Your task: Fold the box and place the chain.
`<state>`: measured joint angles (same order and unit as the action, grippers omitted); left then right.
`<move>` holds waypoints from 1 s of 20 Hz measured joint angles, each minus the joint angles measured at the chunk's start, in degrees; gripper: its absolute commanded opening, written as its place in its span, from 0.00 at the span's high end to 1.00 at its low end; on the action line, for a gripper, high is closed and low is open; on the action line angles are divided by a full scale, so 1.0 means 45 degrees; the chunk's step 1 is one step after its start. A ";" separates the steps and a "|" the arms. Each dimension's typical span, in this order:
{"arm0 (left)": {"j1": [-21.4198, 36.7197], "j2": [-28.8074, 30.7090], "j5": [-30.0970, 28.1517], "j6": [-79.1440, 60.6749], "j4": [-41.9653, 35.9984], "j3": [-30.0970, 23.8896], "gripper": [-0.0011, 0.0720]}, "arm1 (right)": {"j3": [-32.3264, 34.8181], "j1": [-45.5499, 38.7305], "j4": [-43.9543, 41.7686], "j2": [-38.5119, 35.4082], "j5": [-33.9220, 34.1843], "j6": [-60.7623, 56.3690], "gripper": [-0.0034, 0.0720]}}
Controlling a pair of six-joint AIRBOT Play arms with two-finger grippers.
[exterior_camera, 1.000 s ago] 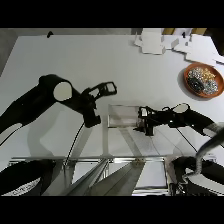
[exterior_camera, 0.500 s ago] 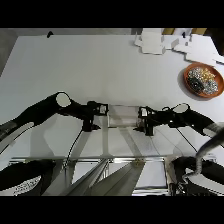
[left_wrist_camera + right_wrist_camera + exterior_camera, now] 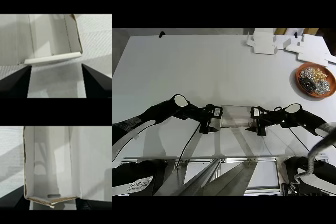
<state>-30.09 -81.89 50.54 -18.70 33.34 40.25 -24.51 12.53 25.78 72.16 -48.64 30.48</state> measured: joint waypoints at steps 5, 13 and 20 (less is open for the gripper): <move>-0.0005 -0.0083 0.0005 -0.0058 -0.0262 0.0000 0.03 | 0.0000 0.0000 0.0000 0.0000 -0.0005 0.0000 0.43; 0.0306 -0.0092 0.0039 0.0146 -0.0403 -0.0097 0.02 | 0.0000 0.0005 -0.0039 0.0000 -0.0010 0.0000 0.43; 0.0073 -0.0112 -0.0257 -0.0146 -0.0991 -0.0345 0.02 | 0.0000 0.0000 0.0000 0.0000 0.0010 0.0000 0.43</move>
